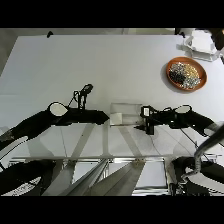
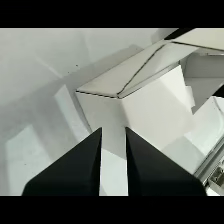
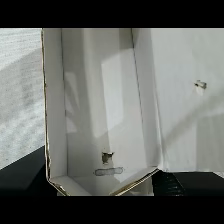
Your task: Fold the box and place the chain.
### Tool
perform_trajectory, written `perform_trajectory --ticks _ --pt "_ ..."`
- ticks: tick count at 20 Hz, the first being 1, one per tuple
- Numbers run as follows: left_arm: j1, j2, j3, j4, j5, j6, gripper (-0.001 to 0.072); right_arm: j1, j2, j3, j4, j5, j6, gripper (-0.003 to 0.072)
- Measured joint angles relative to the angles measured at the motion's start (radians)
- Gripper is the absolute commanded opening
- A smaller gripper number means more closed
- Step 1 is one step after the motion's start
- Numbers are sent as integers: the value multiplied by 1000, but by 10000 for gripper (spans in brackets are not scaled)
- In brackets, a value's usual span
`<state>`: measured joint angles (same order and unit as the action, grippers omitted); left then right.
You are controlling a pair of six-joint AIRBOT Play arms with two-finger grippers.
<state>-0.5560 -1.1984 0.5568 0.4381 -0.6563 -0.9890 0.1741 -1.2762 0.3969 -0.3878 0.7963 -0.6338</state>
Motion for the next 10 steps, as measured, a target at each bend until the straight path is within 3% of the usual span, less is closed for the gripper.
perform_trajectory --ticks 5,6,8,10 --pt "-11 11 2 6 -8 -1 232 0 0 0 0 0 0 343" --pt "-11 12 2 6 -11 -2 262 0 0 0 0 0 0 343" --pt "-16 13 2 7 -13 -3 401 0 0 0 0 0 0 343" --pt "-24 13 4 8 -16 -5 410 0 0 0 0 0 0 343"
